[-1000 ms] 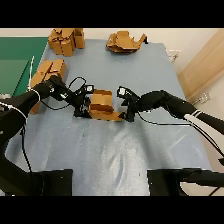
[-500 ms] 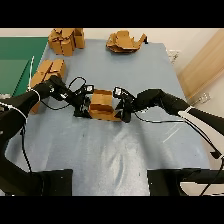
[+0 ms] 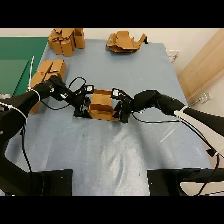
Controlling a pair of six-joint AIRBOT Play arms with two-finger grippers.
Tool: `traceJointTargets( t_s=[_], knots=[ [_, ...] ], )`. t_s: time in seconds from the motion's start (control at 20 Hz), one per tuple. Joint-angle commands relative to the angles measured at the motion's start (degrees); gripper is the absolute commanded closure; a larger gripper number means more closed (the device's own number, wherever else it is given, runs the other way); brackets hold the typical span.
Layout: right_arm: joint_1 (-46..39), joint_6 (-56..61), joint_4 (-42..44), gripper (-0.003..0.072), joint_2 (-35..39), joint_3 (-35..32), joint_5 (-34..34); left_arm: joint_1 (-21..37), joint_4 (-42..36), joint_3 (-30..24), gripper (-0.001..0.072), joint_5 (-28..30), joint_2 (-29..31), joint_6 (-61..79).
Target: Fold the box.
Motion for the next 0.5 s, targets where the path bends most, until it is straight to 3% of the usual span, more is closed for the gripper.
traceJointTargets(
  t_s=[0.0, 0.1, 0.2, 0.45],
  knots=[
    [0.1, 0.0, 0.0, 0.035, -0.2, 0.1, 2.1, 0.0, 0.0, 0.0, 0.0427, 0.0, 0.0, 0.0],
    [0.1, 0.0, -0.1, 0.035, -0.3, 0.1, 2.1, 0.0, 0.0, 0.0, 0.0427, 0.0, 0.0, 0.0],
    [0.1, 0.0, 0.1, 0.0397, -0.5, 0.1, 2.1, 0.0, 0.0, 0.0, 0.0426, 0.0, 0.0, 0.0],
    [1.6, 0.0, 0.0, 0.0403, -0.6, 0.5, 2.7, 0.0, 0.0, 0.0, 0.0426, 0.0, 0.0, 0.0]
  ],
)
